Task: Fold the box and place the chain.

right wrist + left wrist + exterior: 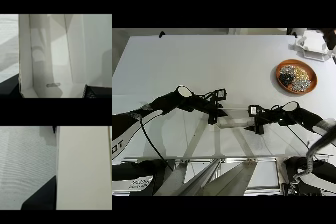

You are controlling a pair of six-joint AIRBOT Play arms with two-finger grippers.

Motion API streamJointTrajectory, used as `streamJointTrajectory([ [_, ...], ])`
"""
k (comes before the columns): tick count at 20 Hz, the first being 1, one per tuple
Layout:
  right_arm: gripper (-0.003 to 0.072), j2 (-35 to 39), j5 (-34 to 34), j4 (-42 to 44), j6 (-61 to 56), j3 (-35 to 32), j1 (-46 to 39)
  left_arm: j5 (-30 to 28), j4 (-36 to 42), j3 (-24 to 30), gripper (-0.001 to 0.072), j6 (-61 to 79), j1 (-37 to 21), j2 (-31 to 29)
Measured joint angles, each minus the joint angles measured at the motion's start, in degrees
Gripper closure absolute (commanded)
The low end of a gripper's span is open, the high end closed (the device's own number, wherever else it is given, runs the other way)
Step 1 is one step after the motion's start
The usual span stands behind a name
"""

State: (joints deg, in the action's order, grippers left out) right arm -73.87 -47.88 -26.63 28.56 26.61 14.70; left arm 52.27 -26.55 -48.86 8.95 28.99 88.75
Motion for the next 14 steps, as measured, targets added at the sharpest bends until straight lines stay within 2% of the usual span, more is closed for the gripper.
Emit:
streamJointTrajectory([
  [3,0.002,0.0,-0.4,0.0,0.0,0.0,0.0,0.0,0.0,0.0,0.0697,0.0,0.0,0.0],
  [14,0.0039,0.0,-0.4,0.1,-0.2,0.3,0.0,0.0,0.0,0.0,0.0697,0.0,0.0,0.0],
])
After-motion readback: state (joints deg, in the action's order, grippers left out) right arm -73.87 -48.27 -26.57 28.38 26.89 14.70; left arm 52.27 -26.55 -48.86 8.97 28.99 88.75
